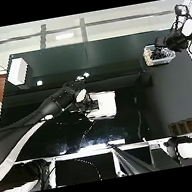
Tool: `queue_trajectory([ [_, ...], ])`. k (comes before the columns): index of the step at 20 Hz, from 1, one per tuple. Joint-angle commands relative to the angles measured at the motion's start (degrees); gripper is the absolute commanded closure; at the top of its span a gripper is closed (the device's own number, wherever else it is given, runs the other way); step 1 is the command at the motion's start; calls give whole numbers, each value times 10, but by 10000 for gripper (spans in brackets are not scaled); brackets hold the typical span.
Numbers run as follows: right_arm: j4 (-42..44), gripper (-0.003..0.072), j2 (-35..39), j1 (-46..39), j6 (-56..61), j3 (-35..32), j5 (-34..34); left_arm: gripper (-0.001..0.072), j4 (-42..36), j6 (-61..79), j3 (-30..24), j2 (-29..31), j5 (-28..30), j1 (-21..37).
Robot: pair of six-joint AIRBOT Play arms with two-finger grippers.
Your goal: Fold the box and place the chain.
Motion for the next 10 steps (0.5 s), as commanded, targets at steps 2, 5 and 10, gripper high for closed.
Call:
queue_trajectory([
  [2,15,118,-126,-32,-22,73,-38,681,4,0,1,0,6,0],
  [5,12,118,-175,-32,-22,107,-16,681,16,0,1,0,9,0],
  [10,-5,160,-205,-32,-19,110,-19,681,9,0,1,0,10,9],
])
